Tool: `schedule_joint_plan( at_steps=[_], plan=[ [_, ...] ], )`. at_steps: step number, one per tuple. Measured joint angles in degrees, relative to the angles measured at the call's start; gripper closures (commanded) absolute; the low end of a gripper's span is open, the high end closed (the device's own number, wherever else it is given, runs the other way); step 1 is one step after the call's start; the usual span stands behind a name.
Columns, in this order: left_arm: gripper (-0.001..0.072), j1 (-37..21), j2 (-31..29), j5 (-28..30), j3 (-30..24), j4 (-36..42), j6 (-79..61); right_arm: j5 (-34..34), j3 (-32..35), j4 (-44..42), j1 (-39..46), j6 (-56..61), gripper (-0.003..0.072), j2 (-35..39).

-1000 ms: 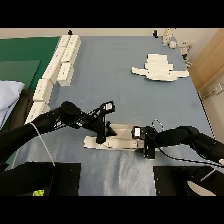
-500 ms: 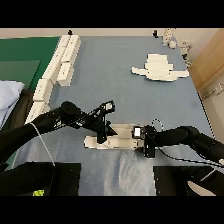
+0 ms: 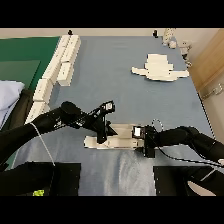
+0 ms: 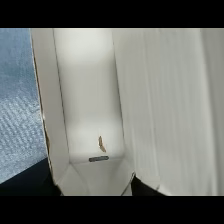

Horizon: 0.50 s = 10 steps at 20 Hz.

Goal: Fold the box.

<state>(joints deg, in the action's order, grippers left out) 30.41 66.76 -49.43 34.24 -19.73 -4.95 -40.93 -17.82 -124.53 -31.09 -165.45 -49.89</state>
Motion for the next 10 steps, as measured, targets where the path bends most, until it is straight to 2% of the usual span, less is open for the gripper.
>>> schedule_joint_plan(
  at_steps=[1, 7, 10],
  plan=[
    [0.0231, -0.02, 0.0, 0.02, -0.02, -0.15, 0.04, 0.0, 0.0, 0.0, 0.0, 0.0, 0.0277, 0.0],
    [0.0223, -0.17, -0.24, -0.02, 0.0, -0.26, 1.11, -0.02, 0.0, 0.02, 0.0, 0.0, 0.0277, -0.02],
    [0.0216, -0.17, -2.14, -0.2, 0.04, -4.94, 7.02, -0.02, 0.0, 0.04, 0.0, 0.0, 0.0277, -0.02]
  ],
)
